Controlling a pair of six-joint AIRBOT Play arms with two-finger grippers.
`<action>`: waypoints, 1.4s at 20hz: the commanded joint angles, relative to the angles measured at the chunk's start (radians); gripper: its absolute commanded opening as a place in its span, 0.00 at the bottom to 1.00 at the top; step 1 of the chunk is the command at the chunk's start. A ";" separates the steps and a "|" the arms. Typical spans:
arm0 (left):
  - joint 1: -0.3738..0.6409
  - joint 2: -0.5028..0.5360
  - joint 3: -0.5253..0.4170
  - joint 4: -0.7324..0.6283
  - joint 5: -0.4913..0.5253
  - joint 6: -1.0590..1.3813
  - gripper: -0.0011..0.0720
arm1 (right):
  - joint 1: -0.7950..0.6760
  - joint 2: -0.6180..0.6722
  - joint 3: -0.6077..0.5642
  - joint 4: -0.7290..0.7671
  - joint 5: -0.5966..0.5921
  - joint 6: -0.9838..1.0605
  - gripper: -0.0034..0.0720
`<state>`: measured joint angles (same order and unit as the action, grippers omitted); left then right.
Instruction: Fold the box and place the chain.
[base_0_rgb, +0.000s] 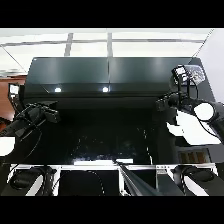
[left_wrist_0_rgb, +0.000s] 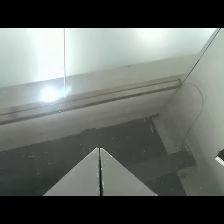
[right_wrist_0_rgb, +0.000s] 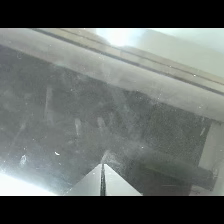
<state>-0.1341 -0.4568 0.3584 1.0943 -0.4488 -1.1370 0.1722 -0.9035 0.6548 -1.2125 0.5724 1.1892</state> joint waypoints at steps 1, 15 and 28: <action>0.000 0.000 0.000 0.000 0.009 0.000 0.05 | 0.000 -0.001 0.000 0.000 0.000 0.000 0.06; 0.000 -0.054 0.000 -0.082 -0.053 -0.030 0.98 | -0.371 -0.005 0.015 0.157 -0.180 0.087 1.00; 0.000 -0.119 0.000 -0.082 -0.084 -0.049 0.98 | -1.099 -0.438 0.606 -0.026 0.429 0.019 1.00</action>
<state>-0.1341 -0.5636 0.3584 1.0126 -0.5316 -1.1851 -0.8700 -1.2369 1.1511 -1.1610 0.7925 1.2503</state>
